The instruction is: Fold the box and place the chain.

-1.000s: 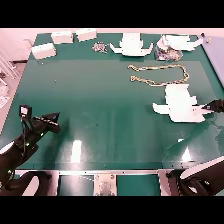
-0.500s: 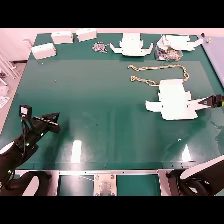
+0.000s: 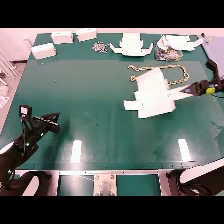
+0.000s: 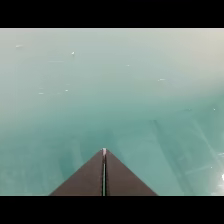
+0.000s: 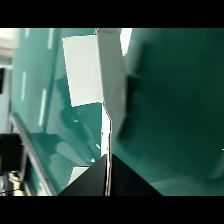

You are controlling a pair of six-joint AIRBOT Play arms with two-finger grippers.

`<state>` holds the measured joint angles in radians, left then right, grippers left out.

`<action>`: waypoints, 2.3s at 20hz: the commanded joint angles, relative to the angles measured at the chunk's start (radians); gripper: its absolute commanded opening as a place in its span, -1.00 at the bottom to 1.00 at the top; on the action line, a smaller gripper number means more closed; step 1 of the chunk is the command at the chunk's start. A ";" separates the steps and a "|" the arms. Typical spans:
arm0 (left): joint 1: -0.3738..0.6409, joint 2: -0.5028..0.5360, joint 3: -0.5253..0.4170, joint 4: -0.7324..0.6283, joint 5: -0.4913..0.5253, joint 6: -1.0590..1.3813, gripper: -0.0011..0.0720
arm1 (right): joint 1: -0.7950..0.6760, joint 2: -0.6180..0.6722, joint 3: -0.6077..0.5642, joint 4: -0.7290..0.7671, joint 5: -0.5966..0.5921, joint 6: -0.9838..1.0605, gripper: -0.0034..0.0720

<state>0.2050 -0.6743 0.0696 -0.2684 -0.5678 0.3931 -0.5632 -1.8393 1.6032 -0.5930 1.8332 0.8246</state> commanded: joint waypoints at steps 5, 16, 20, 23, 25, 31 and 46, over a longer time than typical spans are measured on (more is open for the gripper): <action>-0.001 0.001 0.001 -0.002 0.002 0.000 -0.91 | 0.355 0.089 -0.117 0.121 -0.259 0.052 -0.89; 0.000 0.001 0.001 -0.002 0.002 0.000 -0.91 | 0.542 0.089 -0.299 0.043 -0.692 0.117 -0.90; -0.001 0.001 0.003 -0.006 -0.008 0.001 -0.91 | 0.575 0.088 -0.304 0.041 -0.727 0.117 -0.90; -0.001 0.001 0.008 -0.032 -0.029 0.000 -0.91 | 0.582 0.088 -0.327 0.031 -0.771 0.126 -0.90; -0.001 0.001 0.008 -0.032 -0.035 0.001 -0.91 | 0.578 0.088 -0.355 0.029 -0.792 0.125 -0.90; -0.001 0.001 0.008 -0.039 -0.071 0.000 0.90 | 0.562 0.095 -0.415 0.024 -0.835 0.125 -0.90; -0.001 -0.071 0.247 0.097 -0.054 -0.216 0.81 | 0.537 0.099 -0.424 0.027 -0.845 0.106 -0.89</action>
<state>0.2050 -0.7029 0.2558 -0.2607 -0.6239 0.2871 -0.0265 -1.7405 1.1793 -0.5667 0.9890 0.9325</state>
